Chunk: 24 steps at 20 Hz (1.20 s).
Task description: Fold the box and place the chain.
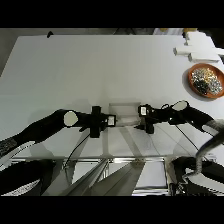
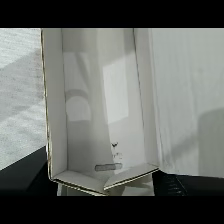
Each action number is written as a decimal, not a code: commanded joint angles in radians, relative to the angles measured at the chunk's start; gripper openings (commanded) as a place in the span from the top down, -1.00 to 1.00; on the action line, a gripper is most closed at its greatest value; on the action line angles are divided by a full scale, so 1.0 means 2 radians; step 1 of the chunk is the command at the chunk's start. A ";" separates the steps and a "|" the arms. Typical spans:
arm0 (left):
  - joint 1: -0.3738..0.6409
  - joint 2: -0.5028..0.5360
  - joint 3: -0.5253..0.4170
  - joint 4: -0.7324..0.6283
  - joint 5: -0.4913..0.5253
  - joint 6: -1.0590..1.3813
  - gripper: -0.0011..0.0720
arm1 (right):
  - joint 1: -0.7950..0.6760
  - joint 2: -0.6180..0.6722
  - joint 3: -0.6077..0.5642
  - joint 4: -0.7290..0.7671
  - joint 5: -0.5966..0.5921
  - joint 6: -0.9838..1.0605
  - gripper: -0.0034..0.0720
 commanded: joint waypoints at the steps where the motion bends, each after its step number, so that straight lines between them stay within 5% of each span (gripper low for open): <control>1: -0.004 0.000 0.000 -0.015 0.018 0.001 0.26 | 0.000 0.000 0.000 0.000 0.000 0.000 -0.16; 6: -0.023 -0.013 0.000 -0.038 0.045 0.001 0.30 | 0.000 0.000 0.000 0.000 0.000 0.000 -0.16; 8: -0.031 -0.020 0.000 -0.040 0.052 0.001 0.74 | 0.000 0.000 0.000 0.000 0.000 0.000 -0.16; 11: -0.038 -0.023 0.000 -0.054 0.072 0.001 0.81 | 0.000 0.000 0.000 0.000 0.000 0.000 -0.16; 13: -0.040 -0.024 0.000 -0.061 0.085 0.001 0.66 | 0.000 0.000 0.000 0.000 0.000 0.000 -0.16; 19: -0.053 -0.041 0.000 -0.077 0.093 0.003 -0.42 | 0.000 0.000 0.000 0.000 0.000 0.000 -0.16; 22: -0.056 -0.037 0.000 -0.078 0.093 0.000 -0.45 | 0.000 0.000 0.000 0.000 0.000 0.000 -0.16; 24: -0.055 -0.022 0.000 -0.076 0.093 -0.026 -0.08 | 0.000 0.000 0.000 0.000 0.000 0.000 -0.16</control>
